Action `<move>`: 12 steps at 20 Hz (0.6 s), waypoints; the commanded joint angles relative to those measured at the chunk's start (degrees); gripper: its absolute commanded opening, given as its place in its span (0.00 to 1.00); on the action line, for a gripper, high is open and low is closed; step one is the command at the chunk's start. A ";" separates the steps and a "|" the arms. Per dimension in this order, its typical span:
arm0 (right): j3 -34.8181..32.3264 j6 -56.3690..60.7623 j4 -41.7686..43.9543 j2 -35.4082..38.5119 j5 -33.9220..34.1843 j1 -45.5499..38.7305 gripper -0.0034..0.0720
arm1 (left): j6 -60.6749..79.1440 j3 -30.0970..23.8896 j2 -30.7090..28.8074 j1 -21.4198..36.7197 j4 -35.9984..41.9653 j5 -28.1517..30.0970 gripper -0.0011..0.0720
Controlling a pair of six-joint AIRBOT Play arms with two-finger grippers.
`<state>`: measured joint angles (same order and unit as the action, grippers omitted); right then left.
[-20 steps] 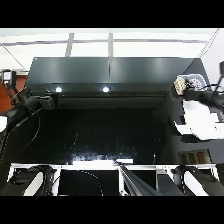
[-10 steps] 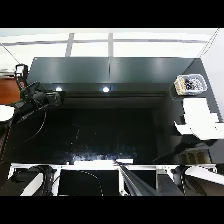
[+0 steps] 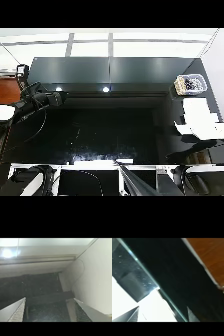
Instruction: Fold the box and place the chain.
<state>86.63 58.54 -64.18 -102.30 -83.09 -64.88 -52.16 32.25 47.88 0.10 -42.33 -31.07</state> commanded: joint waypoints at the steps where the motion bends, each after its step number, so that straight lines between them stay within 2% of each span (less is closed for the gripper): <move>1: 1.46 -4.20 2.29 -2.49 -2.01 2.08 0.85 | -2.14 0.02 0.02 -0.02 0.96 -0.07 0.99; 3: 1.88 -2.80 0.85 -2.49 -2.27 3.45 0.85 | -2.12 0.02 0.02 -0.02 1.22 -1.11 0.99; 4: 1.86 -2.54 0.11 -2.49 -2.32 4.15 0.68 | -2.12 0.02 0.02 0.00 1.22 -1.55 0.99; 5: 1.86 -2.25 0.02 -2.47 -2.75 4.72 0.61 | -2.12 0.02 0.02 -0.02 1.22 -1.79 0.99; 6: 1.86 -1.62 -0.57 -2.45 -3.56 5.29 0.61 | -2.12 0.02 0.02 -0.02 1.20 -2.38 0.99; 7: 1.86 -0.59 -2.19 -2.40 -4.37 5.81 0.53 | -2.10 0.02 0.02 -0.02 0.94 -2.95 0.99; 8: 1.86 0.28 -4.35 -2.32 -4.90 6.34 0.38 | -2.10 0.02 0.02 0.00 0.81 -3.63 0.99; 9: 1.84 0.72 -5.25 -2.12 -4.98 6.80 0.36 | -2.10 0.02 0.02 -0.02 0.81 -3.93 0.99; 10: 1.73 0.46 -3.96 -1.57 -4.74 7.15 0.11 | -2.10 0.02 0.02 -0.02 0.83 -3.93 0.99; 12: 1.64 -0.02 -2.99 -0.09 -4.76 7.85 0.07 | -2.10 0.02 0.02 0.00 0.83 -3.91 0.99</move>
<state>88.31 58.30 -67.02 -103.66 -87.29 -58.26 -54.24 32.25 47.88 0.10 -41.47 -34.30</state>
